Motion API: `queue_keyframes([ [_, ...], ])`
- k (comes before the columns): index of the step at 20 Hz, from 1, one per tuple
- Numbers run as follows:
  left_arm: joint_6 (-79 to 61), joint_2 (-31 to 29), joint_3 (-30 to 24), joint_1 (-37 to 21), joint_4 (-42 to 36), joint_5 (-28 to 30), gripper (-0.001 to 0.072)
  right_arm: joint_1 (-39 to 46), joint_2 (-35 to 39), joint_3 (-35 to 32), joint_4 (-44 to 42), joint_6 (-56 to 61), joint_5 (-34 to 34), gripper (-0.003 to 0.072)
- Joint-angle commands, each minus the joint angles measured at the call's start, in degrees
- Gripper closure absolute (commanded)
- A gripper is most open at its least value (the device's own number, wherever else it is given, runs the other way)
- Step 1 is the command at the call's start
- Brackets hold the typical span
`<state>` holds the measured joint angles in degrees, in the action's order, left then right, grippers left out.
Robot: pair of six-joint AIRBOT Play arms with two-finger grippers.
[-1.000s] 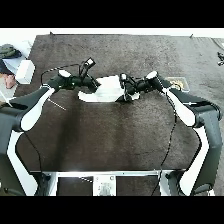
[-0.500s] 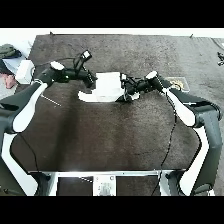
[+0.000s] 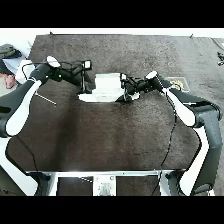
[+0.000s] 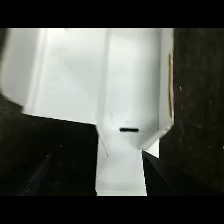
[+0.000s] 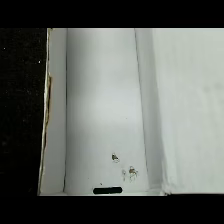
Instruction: Fold the box and place the chain.
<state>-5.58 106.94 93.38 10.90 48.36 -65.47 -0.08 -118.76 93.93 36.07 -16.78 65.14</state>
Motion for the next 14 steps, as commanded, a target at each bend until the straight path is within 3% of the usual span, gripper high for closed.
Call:
queue_keyframes([
  [1, -0.9, 0.0, -1.6, 2.6, 9.1, 1.7, 0.0098, 0.0, 0.0, 0.0, -0.1, 0.0, 0.0, 0.0521],
  [8, -0.9, 0.3, -3.7, 4.6, 7.5, 5.3, 0.0099, 0.0, 0.0, 0.0, -0.1, 0.0, 0.0, 0.0521],
  [14, 0.6, 1.4, -3.7, 4.8, 6.6, 4.5, 0.0101, 0.0, 0.0, 0.0, -0.1, 0.0, 0.0, 0.0521],
])
